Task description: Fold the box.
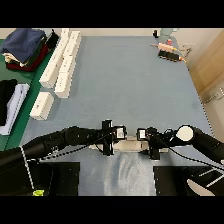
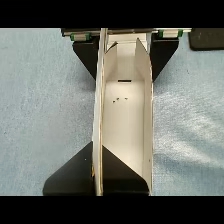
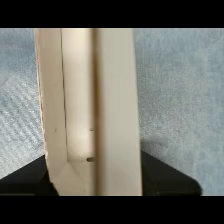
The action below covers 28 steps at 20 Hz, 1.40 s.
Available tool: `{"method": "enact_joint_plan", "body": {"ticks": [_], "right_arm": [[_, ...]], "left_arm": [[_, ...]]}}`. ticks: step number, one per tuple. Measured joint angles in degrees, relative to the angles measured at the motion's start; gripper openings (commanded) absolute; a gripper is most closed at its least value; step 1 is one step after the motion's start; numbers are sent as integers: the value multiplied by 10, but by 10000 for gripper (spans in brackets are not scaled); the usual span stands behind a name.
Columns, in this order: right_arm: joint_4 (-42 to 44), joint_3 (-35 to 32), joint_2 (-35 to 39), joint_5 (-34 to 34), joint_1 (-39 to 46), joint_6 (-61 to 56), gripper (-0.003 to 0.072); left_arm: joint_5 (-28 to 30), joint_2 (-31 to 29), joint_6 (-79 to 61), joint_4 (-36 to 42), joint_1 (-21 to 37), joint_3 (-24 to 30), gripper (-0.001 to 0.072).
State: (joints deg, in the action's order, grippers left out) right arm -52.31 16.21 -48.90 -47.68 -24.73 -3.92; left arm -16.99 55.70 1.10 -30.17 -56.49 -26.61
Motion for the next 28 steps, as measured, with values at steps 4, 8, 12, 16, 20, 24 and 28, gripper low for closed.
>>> {"method": "enact_joint_plan", "body": {"ticks": [4, 8, 12, 16, 20, 24, 28], "right_arm": [[-1, 1, 0, 0, 0, 0, 471], [-2, 2, 14, -2, -1, 2, 471], [-1, 3, 34, -7, 0, -3, 471], [0, 2, 40, -9, 0, -14, 471], [3, -3, 42, -8, 0, -18, 471], [7, -6, 42, -3, 0, -19, 471], [15, -8, 26, 2, 1, -19, 470]], "left_arm": [[0, 0, 0, 0, 0, 0, 14], [0, 0, 0, 0, 0, 0, 14], [0, 1, 0, 0, 0, 0, 14], [0, 0, 0, 0, 0, 0, 14], [0, 0, 0, 0, 0, 0, 15], [0, 0, 0, 0, 0, 0, 15], [0, 0, 0, 0, 0, 0, 14]]}}
